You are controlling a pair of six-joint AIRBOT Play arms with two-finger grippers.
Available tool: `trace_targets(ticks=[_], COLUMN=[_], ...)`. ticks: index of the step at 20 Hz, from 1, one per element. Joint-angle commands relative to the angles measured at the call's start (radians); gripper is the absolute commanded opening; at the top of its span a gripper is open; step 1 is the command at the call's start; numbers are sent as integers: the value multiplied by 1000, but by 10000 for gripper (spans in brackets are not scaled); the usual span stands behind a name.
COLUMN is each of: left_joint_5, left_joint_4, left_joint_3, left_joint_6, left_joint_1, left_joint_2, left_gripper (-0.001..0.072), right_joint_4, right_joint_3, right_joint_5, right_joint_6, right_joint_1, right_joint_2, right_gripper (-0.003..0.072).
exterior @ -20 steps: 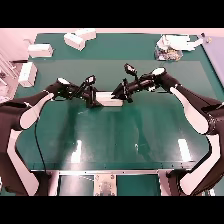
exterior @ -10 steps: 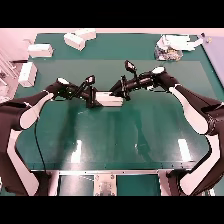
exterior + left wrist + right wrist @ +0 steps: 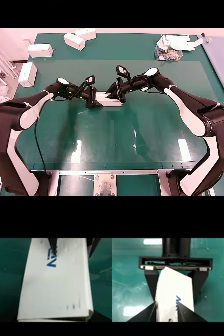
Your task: Fold the box and place the chain.
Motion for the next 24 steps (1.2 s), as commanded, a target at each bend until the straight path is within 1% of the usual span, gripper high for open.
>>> trace_targets(ticks=[1, 6, 11, 12, 16, 19, 24], left_joint_5=[0, 0, 0, 0, 0, 0, 0], left_joint_4=[0, 0, 0, 0, 0, 0, 0], left_joint_3=[1, 1, 1, 1, 1, 1, 1], left_joint_6=[1, 1, 1, 1, 1, 1, 1], left_joint_1=[-1, -1, -1, -1, -1, -1, -1], left_joint_2=[0, 0, 0, 0, 0, 0, 0], left_gripper=[630, 630, 630, 629, 629, 630, 629], right_joint_4=[-14, -16, -55, -56, -56, -90, -97], right_joint_3=[1, 2, 5, 5, 5, 5, -8], right_joint_5=[-63, -73, -73, -73, -79, -111, -102], right_joint_6=[0, -2, -1, -1, -5, -5, -5], right_joint_1=[6, 7, 8, 8, 10, 28, 48], right_joint_2=[2, 22, 23, 23, 22, 22, 22], right_gripper=[272, 271, 272, 261, 259, 259, 259])
